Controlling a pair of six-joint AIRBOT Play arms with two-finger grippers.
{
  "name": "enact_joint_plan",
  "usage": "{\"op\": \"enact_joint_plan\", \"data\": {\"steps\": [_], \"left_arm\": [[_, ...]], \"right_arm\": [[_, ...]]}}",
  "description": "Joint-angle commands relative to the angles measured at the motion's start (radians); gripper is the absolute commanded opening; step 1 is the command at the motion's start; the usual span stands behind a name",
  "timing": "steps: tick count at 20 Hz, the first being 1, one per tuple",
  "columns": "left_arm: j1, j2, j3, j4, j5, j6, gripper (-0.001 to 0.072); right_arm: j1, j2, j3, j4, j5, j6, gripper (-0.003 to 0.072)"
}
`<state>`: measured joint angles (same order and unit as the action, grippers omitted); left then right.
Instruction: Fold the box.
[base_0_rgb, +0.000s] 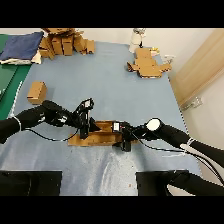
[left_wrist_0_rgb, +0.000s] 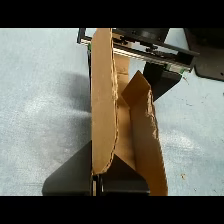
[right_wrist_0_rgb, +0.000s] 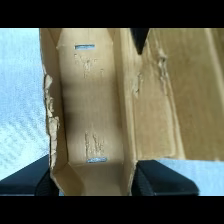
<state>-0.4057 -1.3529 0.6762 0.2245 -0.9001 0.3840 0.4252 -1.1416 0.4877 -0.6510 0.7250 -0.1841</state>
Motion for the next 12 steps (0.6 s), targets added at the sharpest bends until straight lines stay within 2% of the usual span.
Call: {"op": "enact_joint_plan", "data": {"steps": [1, 5, 12], "left_arm": [[0.0, 0.0, 0.001, 0.0, 0.0, 0.0, 0.0012], [0.0, 0.0, 0.001, 0.0, 0.0, 0.0, 0.0012], [0.0, 0.0, 0.001, 0.0, 0.0, 0.0, 0.0012]], "right_arm": [[0.001, 0.0, 0.001, 0.005, 0.001, 0.0, 0.0562], [0.001, 0.0, 0.001, 0.005, 0.061, 0.0, 0.0562], [0.001, 0.001, 0.001, 0.004, 0.056, 0.0, 0.0562]]}}
